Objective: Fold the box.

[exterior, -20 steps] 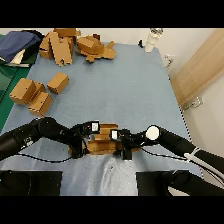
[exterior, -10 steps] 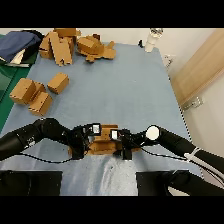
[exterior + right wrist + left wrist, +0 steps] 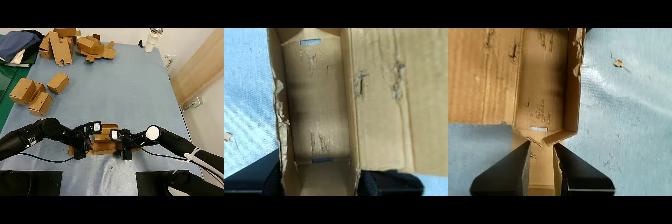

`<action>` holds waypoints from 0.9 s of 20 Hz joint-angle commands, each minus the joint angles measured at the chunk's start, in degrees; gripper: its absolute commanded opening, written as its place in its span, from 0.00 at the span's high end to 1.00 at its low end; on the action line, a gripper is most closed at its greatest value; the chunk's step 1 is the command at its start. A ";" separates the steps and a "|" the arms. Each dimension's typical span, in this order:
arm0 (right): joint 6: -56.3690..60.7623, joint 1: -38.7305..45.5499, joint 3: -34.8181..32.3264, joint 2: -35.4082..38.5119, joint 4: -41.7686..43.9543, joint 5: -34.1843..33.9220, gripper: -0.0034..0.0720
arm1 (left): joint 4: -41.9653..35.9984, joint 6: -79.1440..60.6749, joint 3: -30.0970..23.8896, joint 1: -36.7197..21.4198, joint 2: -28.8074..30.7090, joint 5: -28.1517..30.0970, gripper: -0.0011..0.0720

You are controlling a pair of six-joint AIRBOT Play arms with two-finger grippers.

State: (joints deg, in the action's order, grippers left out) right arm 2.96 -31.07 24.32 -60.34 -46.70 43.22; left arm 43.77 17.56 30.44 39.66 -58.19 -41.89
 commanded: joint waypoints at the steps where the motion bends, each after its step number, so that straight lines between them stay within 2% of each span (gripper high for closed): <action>1: 0.02 0.00 0.00 0.02 0.00 0.02 0.32 | -2.67 -1.75 -0.02 0.02 -0.04 1.36 0.69; 7: 0.02 0.02 0.00 0.02 0.00 0.02 0.32 | -2.95 -1.77 -0.02 0.02 -0.15 1.51 0.69; 10: 0.02 0.00 0.00 0.02 0.00 0.02 0.32 | -3.30 -1.97 -0.02 0.02 -0.76 3.34 0.69; 14: 0.02 0.02 0.00 0.02 0.00 0.02 0.32 | -7.50 -4.81 -0.02 0.02 -1.36 4.46 0.69; 18: 0.02 0.00 0.00 0.02 0.00 0.02 0.32 | -7.89 -4.70 -0.02 0.02 -1.36 4.35 0.69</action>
State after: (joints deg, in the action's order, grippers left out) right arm 3.03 -31.07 24.32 -60.34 -46.70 43.24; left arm 36.95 13.43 30.39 39.66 -59.46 -37.89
